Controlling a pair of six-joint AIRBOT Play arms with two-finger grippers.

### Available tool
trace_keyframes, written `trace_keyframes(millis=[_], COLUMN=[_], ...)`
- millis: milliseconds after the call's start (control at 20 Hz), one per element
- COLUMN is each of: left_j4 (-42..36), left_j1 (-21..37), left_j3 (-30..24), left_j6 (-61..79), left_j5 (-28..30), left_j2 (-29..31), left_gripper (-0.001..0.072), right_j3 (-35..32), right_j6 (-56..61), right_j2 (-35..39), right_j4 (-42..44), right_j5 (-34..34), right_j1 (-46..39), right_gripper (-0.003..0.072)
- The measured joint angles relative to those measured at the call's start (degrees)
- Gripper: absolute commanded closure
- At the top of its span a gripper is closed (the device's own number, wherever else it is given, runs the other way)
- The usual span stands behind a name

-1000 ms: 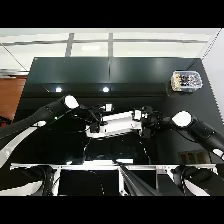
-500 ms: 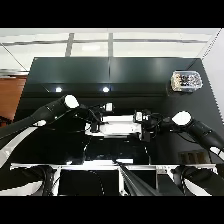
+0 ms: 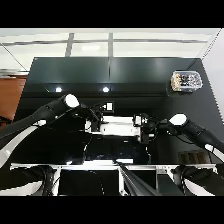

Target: Fold the box and place the chain.

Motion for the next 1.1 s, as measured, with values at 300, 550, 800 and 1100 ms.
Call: trace_keyframes(millis=[300,550,800,1100], left_j4=[-0.48,0.22,3.52,4.55], left_j1=[-0.61,-0.74,-0.81,-0.81], left_j3=[0.09,0.52,2.32,2.97], left_j6=[-0.09,-0.39,-2.67,-3.52], left_j5=[0.15,0.09,-0.61,-1.36], left_j2=[-1.60,-2.67,-2.99,-3.08], left_gripper=[0.0678,0.0678,0.0678,0.0678], right_j3=[-0.04,-0.04,-0.04,-0.04], right_j6=[-1.38,-1.46,-0.85,-0.11], right_j2=[-1.51,-1.77,-1.79,-1.79], right_j4=[0.37,0.33,-0.17,-0.37], right_j5=[-1.79,-3.02,-3.39,-3.52], right_j1=[0.00,0.00,0.00,-0.07], right_gripper=[-0.0023,-0.0023,-0.0023,-0.0023])
